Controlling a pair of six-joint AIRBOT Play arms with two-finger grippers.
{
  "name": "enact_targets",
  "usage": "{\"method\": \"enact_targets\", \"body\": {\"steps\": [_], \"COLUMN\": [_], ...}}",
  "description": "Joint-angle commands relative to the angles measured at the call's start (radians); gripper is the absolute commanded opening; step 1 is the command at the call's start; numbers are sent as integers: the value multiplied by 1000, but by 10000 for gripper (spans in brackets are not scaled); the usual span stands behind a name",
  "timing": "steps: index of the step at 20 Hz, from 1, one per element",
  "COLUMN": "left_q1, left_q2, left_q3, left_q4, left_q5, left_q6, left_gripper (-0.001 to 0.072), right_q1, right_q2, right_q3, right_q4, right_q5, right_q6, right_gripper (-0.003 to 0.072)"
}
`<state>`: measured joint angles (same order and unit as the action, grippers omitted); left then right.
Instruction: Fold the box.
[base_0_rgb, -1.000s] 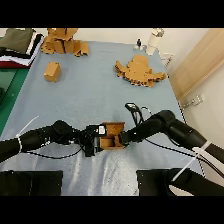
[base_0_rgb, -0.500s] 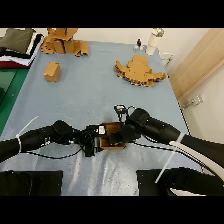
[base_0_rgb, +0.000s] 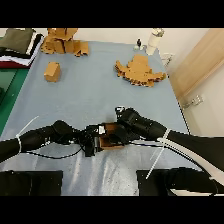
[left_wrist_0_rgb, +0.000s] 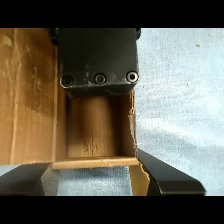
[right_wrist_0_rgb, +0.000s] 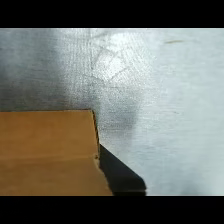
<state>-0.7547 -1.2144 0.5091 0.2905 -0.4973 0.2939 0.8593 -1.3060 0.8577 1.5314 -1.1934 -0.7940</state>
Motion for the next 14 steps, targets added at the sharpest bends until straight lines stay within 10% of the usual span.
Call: {"method": "enact_targets", "body": {"steps": [1,2,14], "left_q1": [0,0,0], "left_q2": [1,1,1], "left_q3": [1,1,1], "left_q4": [2,2,2], "left_q5": [0,0,0], "left_q6": [2,2,2], "left_gripper": [503,503,503], "right_q1": [9,9,0], "right_q2": [-7,-4,186], "right_q3": [5,5,11], "right_q4": [25,32,-19], "right_q5": [13,8,-100], "right_q6": [8,8,8], "right_gripper": [266,466,478]}}
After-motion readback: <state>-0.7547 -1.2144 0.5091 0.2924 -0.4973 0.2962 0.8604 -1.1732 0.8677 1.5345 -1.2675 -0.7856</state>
